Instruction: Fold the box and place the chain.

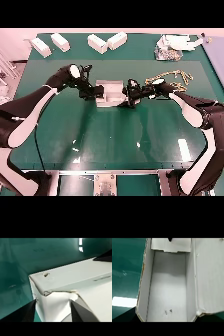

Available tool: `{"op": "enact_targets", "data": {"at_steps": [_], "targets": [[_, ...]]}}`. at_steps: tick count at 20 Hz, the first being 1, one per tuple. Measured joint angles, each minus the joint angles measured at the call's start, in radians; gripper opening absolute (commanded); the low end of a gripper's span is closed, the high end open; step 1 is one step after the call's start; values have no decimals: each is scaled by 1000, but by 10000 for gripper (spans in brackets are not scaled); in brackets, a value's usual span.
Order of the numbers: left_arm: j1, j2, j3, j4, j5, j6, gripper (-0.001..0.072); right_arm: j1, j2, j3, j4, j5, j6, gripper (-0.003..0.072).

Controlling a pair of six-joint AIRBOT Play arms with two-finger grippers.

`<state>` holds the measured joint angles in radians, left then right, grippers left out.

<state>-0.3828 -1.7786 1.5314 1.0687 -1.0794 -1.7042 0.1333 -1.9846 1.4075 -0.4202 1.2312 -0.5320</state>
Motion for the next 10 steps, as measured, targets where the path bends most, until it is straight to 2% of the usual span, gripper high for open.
{"op": "enact_targets", "data": {"at_steps": [3, 4, 5, 10], "targets": [[-8, -1, 0, 4, 6, -16, 464, -1, 0, 0, -1, 0, 0, 584], [-11, -1, 0, 5, 6, -24, 373, -1, 0, 0, -1, 0, 0, 584], [-14, -2, 0, 9, 5, -30, 339, -1, 0, 0, -1, 0, 0, 584], [-27, -2, 2, 20, 14, -60, 341, -1, 0, 0, 0, -1, 0, 584]]}}
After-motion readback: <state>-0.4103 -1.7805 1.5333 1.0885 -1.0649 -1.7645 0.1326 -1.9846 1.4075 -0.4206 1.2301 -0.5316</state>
